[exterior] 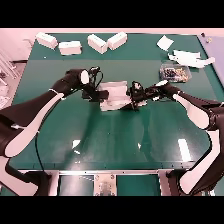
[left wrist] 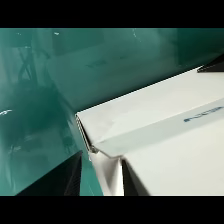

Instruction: Fold the box and place the chain.

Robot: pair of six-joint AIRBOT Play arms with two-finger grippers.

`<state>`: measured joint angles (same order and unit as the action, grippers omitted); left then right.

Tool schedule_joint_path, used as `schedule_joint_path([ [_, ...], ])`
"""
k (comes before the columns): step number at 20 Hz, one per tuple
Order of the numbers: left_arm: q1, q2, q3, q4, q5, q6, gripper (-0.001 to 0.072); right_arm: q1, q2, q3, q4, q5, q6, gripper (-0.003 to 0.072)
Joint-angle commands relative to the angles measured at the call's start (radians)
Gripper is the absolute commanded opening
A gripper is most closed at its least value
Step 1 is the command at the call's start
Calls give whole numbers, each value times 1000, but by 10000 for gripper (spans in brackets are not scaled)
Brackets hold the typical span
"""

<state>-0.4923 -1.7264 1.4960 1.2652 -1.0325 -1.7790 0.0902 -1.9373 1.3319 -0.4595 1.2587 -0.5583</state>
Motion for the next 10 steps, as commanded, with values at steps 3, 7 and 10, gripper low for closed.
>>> schedule_joint_path([
  [3,-24,-1,2,31,8,-42,289,0,0,0,0,-1,0,569],
  [7,-52,-1,2,56,19,-87,289,0,0,0,0,-1,0,569],
  [10,-53,-1,2,64,19,-126,289,0,0,0,0,-1,0,569],
])
